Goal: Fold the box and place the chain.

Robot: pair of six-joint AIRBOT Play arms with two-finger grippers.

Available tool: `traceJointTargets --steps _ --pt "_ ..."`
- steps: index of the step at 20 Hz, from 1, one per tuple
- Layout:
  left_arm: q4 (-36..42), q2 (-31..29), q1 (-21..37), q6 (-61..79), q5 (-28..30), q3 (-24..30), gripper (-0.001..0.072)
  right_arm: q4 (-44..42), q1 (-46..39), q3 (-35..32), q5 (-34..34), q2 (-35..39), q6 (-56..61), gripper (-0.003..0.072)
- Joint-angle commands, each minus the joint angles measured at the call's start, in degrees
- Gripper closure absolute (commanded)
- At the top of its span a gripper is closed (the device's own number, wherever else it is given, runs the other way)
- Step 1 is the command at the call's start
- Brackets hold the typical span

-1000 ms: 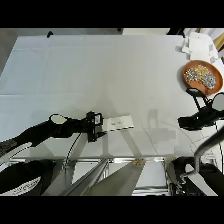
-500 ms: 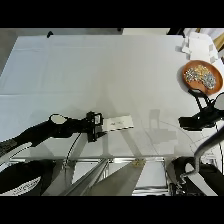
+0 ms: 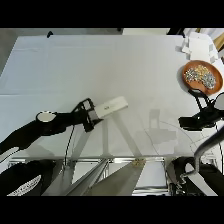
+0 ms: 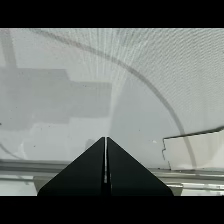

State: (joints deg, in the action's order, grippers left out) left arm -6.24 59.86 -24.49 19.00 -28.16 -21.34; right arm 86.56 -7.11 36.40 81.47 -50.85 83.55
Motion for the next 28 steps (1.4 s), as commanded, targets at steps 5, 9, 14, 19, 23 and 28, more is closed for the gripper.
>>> traceJointTargets --steps 5,9,14,19,23,28 --pt "-20.0 -15.9 23.1 -29.6 6.7 0.0 0.0705 0.0 0.0 0.1 0.0 0.0 0.0 0.0676" --pt "-40.9 -17.1 36.7 -51.6 5.6 0.0 0.0706 0.0 0.0 0.1 0.0 0.0 0.0 0.0676" --pt "-61.1 -13.4 45.7 -62.4 3.6 0.0 0.0707 0.0 0.0 0.1 0.0 0.0 0.0 0.0676" --pt "-65.6 -7.9 50.2 -70.9 4.0 0.0 0.0703 0.0 0.0 0.1 0.0 0.0 0.0 0.0676" --pt "-65.6 -4.2 50.6 -70.8 4.1 0.0 0.0703 0.0 0.0 0.1 0.0 0.0 0.0 0.0676" --pt "-65.6 -1.9 50.6 -70.6 4.1 0.0 0.0613 0.0 0.0 0.1 0.0 0.0 0.0 0.0676"
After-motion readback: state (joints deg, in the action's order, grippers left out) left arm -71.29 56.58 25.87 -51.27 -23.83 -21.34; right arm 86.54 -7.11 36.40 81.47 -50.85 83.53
